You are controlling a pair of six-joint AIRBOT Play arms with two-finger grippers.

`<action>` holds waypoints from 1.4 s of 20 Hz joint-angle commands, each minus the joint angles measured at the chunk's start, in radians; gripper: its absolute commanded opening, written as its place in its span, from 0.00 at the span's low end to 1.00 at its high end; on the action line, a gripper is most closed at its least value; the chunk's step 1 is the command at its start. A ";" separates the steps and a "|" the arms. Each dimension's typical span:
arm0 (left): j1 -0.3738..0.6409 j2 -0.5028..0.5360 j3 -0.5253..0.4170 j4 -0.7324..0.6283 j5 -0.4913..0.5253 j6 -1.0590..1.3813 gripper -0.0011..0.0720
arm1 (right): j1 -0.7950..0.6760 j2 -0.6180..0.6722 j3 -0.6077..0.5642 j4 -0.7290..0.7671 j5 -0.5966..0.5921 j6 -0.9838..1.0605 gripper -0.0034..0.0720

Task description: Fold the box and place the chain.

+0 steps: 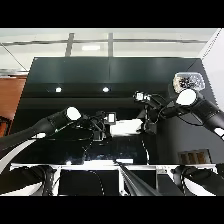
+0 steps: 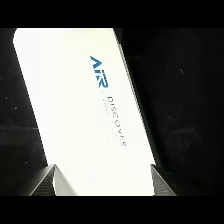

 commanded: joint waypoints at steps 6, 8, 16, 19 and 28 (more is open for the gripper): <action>0.000 0.000 0.001 0.000 0.001 0.000 0.32 | 0.004 0.000 -0.003 -0.002 0.012 -0.001 0.37; 0.000 0.000 0.001 0.000 0.001 0.000 0.32 | 0.004 0.000 -0.003 -0.002 0.013 -0.001 0.36; 0.000 0.000 0.001 0.000 0.000 0.000 0.32 | 0.004 0.000 -0.003 0.066 -0.026 -0.001 0.36; 0.000 0.000 0.001 0.000 0.000 0.000 0.32 | 0.003 0.000 -0.003 0.066 -0.047 -0.001 0.36; 0.000 0.000 0.001 0.000 0.000 0.000 0.32 | 0.008 0.000 -0.003 0.028 -0.078 -0.002 0.64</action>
